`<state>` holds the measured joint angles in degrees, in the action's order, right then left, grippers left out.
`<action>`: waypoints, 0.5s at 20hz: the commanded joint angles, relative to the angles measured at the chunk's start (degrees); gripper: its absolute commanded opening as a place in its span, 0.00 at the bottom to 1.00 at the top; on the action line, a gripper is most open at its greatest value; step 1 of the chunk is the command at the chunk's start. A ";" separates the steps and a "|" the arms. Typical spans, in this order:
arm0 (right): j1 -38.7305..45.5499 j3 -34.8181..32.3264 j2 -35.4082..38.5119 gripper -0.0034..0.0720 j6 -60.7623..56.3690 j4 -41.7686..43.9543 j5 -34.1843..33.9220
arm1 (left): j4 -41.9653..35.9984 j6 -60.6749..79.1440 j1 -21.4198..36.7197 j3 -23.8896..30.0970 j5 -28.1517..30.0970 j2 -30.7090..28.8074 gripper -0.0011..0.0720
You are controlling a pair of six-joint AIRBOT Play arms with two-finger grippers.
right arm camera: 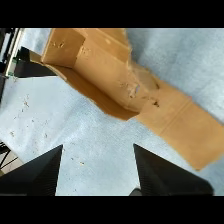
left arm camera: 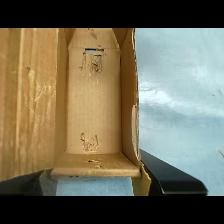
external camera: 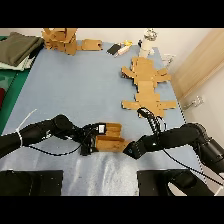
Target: Fold the box.
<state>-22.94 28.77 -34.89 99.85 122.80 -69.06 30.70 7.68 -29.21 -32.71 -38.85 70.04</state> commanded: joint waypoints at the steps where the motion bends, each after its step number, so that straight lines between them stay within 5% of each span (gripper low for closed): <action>1: -0.02 0.07 -0.50 0.97 0.02 0.00 0.33 | 1.46 -0.17 -0.02 0.04 -3.76 0.02 0.85; 10: -0.02 0.07 -0.50 0.97 0.02 0.02 1.18 | 1.44 -0.20 -0.11 0.04 -3.76 0.02 0.85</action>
